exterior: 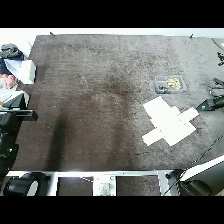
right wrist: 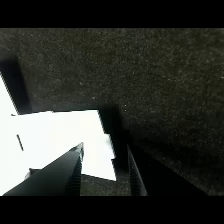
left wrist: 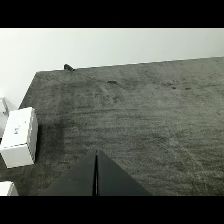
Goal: Fold the box and place the chain.
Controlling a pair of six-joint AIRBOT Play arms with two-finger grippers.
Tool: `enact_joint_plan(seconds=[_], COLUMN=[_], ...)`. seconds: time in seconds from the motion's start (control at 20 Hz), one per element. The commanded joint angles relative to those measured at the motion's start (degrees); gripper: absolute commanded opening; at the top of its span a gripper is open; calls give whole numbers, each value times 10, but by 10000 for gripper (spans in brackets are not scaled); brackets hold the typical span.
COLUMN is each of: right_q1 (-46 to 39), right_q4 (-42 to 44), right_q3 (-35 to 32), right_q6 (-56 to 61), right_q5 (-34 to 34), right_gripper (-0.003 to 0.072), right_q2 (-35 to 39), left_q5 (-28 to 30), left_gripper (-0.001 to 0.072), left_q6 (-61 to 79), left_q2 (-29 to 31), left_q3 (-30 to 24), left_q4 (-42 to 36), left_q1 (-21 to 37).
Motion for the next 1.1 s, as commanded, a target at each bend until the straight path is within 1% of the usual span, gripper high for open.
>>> enact_joint_plan(seconds=[0.0, 0.1, 0.4, 0.45, 0.55, 0.6, 0.85, 0.95, 1.05], right_q1=[0, 0, 0, 0, 1, 2, 7, 7, 7], right_q4=[6, 23, 22, 25, 42, 49, 56, 57, 75], right_q3=[2, -3, -38, -39, -40, -47, -125, -150, -165], right_q6=[-13, -17, -17, -10, 16, 26, 28, 28, 28], right_q5=[5, 19, 70, 70, 71, 72, 71, 72, 72], right_gripper=[371, 370, 369, 368, 310, 311, 312, 312, 312], right_q2=[-5, -5, -5, -5, -4, 0, 23, 24, 26], left_q5=[0, 0, 0, 0, 0, 0, 0, 0, 0], left_gripper=[13, 13, 12, 12, 13, 13, 13, 13, 13], left_q6=[0, 0, 0, 0, 0, 0, 0, 0, 0], left_q2=[0, 0, 0, 0, 0, 0, 0, 0, 0], left_q3=[0, 0, 0, 0, 0, 0, 0, 0, 0], left_q4=[0, 0, 0, 0, 0, 0, 0, 0, 0], left_q1=[0, 0, 0, 0, 0, 0, 0, 0, 0])
